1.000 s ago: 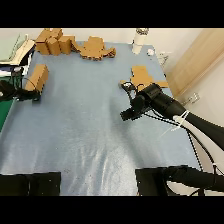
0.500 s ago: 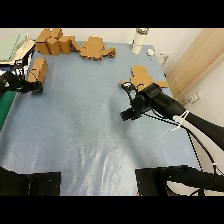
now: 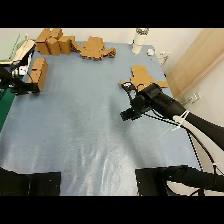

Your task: Fold the box.

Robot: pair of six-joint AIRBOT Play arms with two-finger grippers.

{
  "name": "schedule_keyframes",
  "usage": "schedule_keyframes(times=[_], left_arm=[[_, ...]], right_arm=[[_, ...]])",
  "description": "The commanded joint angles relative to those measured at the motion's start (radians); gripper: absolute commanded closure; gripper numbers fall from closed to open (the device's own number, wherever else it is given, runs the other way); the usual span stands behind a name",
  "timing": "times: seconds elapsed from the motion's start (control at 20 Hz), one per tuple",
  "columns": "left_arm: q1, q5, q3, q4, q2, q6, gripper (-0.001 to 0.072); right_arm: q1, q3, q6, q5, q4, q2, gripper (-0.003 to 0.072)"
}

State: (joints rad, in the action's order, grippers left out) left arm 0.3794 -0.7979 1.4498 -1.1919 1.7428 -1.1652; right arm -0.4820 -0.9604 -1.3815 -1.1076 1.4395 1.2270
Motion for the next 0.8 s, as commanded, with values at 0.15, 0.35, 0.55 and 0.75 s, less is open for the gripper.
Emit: schedule_keyframes(times=[0.15,0.35,0.55,0.75], left_arm=[[0.015,-0.504,0.153,0.057,-0.055,-0.066,0.0008],[-0.031,-0.634,0.161,0.413,-0.06,-0.063,0.0284],[-0.188,-0.652,0.161,0.62,-0.06,-0.024,0.0695],[-0.421,-0.649,0.161,0.551,-0.061,-0.013,0.0698]], right_arm=[[0.0,-0.001,0.0,0.0,0.0,0.001,0.0684],[0.0,-0.001,0.0,0.0,0.0,0.001,0.0683],[0.0,-0.001,0.0,0.0,0.0,0.001,0.0683],[0.0,-0.001,0.0,0.0,0.0,0.001,0.0684]])
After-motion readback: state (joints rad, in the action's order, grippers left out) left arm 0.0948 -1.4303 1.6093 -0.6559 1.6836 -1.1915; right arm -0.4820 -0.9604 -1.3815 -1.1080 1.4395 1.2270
